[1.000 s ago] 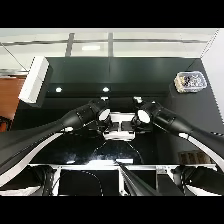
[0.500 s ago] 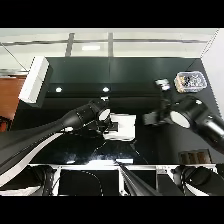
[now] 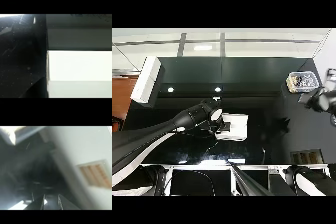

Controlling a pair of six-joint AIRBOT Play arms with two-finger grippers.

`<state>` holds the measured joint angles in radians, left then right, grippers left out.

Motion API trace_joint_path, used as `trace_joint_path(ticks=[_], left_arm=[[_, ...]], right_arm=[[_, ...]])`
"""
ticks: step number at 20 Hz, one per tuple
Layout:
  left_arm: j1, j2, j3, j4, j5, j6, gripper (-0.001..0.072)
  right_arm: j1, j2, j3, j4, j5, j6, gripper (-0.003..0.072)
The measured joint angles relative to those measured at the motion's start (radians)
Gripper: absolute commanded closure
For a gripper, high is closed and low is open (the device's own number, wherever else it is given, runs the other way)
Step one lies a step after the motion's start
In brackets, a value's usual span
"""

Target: Fold the box and place the chain.

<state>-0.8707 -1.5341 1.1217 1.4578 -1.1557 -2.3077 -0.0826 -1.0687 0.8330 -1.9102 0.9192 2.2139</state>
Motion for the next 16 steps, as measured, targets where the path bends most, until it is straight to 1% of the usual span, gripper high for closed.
trace_joint_path(ticks=[1, 2, 6, 8, 10, 13, 16], left_arm=[[0.000, 0.000, 0.000, 0.000, 0.000, 0.000, 0.0682], [0.000, 0.000, 0.000, 0.000, 0.000, 0.000, 0.0682], [0.000, 0.000, 0.000, 0.000, -0.005, 0.000, 0.0682], [0.000, 0.000, 0.000, 0.000, -0.006, 0.000, 0.0682], [0.000, 0.000, 0.000, 0.000, -0.006, -0.002, 0.0682], [0.000, 0.000, 0.000, 0.000, -0.006, -0.001, 0.0682], [0.000, 0.000, 0.000, 0.000, -0.006, -0.001, 0.0682]], right_arm=[[-0.059, -0.046, 0.051, 0.057, -0.021, -0.014, 0.0049], [-0.111, -0.100, 0.117, 0.119, -0.038, -0.039, -0.0034], [-0.230, -0.330, 0.424, 0.355, -0.034, -0.185, -0.0034], [-0.255, -0.439, 0.576, 0.408, 0.004, -0.215, -0.0034], [-0.267, -0.546, 0.715, 0.428, 0.071, -0.222, -0.0034], [-0.276, -0.681, 0.866, 0.446, 0.166, -0.226, -0.0034], [-0.280, -0.763, 0.932, 0.454, 0.196, -0.221, -0.0034]])
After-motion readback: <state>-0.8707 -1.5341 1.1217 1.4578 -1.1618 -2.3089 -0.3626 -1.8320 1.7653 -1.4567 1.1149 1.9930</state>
